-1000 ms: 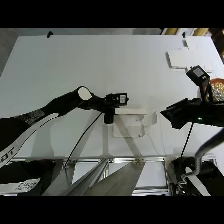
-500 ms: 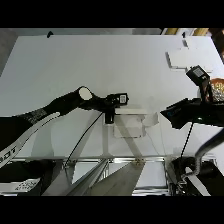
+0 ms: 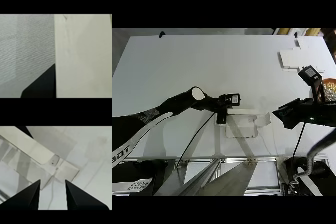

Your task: Fold the box and place the chain.

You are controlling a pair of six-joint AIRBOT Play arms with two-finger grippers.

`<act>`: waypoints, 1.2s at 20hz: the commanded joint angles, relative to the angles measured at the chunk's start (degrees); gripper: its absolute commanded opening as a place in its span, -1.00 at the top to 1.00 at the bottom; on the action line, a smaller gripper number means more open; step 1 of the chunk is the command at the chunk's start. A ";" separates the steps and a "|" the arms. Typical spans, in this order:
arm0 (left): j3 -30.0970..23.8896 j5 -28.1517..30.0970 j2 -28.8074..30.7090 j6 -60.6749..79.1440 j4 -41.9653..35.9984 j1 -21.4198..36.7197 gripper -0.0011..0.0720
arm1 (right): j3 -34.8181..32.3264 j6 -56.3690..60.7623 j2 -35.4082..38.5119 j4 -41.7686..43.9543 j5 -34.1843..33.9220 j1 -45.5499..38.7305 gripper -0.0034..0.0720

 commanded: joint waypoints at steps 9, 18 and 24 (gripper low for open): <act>-0.02 -0.94 1.05 -6.69 3.56 -0.02 0.96 | -0.02 0.02 0.04 -0.02 0.00 0.04 0.01; -0.02 -0.98 1.05 -6.69 3.54 -0.02 0.94 | -0.02 -0.07 0.04 -0.02 0.07 0.04 0.01; -0.02 -0.98 1.05 -6.67 3.34 -0.02 0.94 | -0.02 -6.58 0.04 0.00 0.13 0.04 0.01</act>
